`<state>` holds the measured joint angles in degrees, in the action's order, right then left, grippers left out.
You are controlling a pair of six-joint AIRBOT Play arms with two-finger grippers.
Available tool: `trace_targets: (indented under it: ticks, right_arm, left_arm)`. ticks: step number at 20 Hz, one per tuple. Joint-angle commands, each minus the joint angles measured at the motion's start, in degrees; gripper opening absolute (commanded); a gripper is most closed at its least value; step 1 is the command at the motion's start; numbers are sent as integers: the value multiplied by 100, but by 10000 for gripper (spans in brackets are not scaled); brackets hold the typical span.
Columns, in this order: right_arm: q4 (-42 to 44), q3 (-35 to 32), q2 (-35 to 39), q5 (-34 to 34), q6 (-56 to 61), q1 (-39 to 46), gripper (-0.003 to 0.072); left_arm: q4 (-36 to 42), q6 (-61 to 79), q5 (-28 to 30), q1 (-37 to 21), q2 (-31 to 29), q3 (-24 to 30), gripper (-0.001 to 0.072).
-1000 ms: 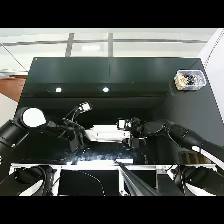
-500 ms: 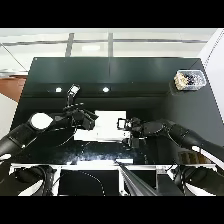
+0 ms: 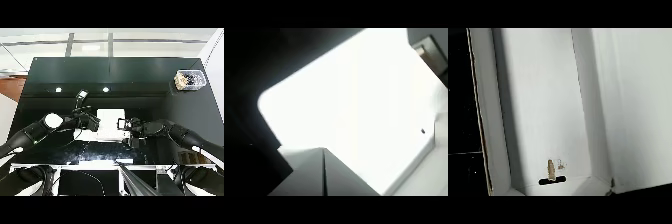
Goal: Fold the box and place the chain.
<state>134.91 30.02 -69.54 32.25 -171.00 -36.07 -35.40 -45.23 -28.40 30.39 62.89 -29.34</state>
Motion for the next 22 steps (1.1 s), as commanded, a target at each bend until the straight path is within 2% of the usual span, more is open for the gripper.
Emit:
trace_targets:
  ticks: [1,5,6,8,9,10,13,15,16,19,21,22]
  right_arm:
    - [2,-2,-2,-11,44,-2,459]
    - [2,-2,-2,-11,46,-2,459]
    - [0,-2,-2,-9,44,-2,459]
    - [2,-2,-2,-9,44,-2,459]
    - [2,-2,-2,-9,48,-2,459]
    - [2,-2,-2,-9,59,-2,459]
    - [2,-2,-2,-9,61,-2,459]
    - [2,-2,-2,-9,61,-2,459]
    - [2,-2,-2,-7,61,-2,459]
    - [2,-2,-2,-7,61,-2,459]
    - [4,-2,-2,-7,61,-2,459]
    - [4,-2,-2,-7,61,-2,459]
  left_arm:
    - [-188,9,-304,63,81,-7,29]
    - [-1040,2,-876,-310,0,-337,33]
    - [-1172,2,-1147,-476,-79,-476,119]
    - [-1596,2,-1978,-850,-258,-769,482]
    - [-1904,-20,-2450,-1064,-345,-911,583]
    - [-2181,-22,-2938,-1305,-428,-1034,714]
    - [-2796,55,-3926,-1871,-540,-1121,707]
    - [-2844,1255,-4568,-1934,-540,-1045,642]
    - [-2686,1633,-4627,-1917,-540,-957,613]
    - [-1823,2579,-4127,-1910,-538,-533,625]
    - [-1259,3143,-3521,-1908,-535,-192,704]
    - [-1023,3423,-3248,-1906,-531,-42,704]
